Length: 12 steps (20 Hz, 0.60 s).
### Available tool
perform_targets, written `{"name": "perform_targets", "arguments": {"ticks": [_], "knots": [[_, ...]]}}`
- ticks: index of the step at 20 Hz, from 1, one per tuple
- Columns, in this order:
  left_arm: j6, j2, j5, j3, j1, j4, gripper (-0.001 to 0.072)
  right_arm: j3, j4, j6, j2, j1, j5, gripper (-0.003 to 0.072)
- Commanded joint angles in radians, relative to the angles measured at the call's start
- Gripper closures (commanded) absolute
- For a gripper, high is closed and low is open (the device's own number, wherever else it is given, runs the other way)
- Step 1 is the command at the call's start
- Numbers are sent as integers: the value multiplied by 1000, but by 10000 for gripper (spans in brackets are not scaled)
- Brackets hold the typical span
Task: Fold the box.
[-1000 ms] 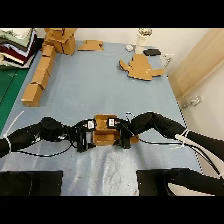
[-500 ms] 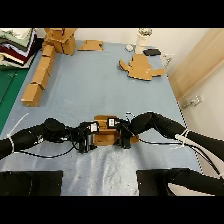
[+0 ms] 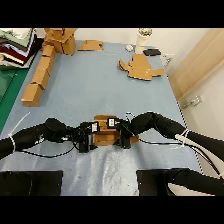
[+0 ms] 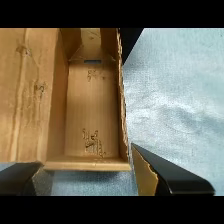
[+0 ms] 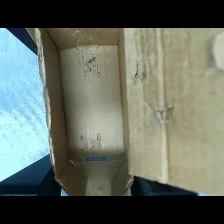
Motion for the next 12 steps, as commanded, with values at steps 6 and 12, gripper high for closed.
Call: {"name": "perform_targets", "arguments": {"ticks": [6, 12], "knots": [[-58, -13, -49, 17, 36, 12, 18, 0, 1, 0, -1, 0, 0, 285], [-51, -17, -92, 24, 70, 22, 18, 0, 1, 0, -1, 0, 0, 285]]}}
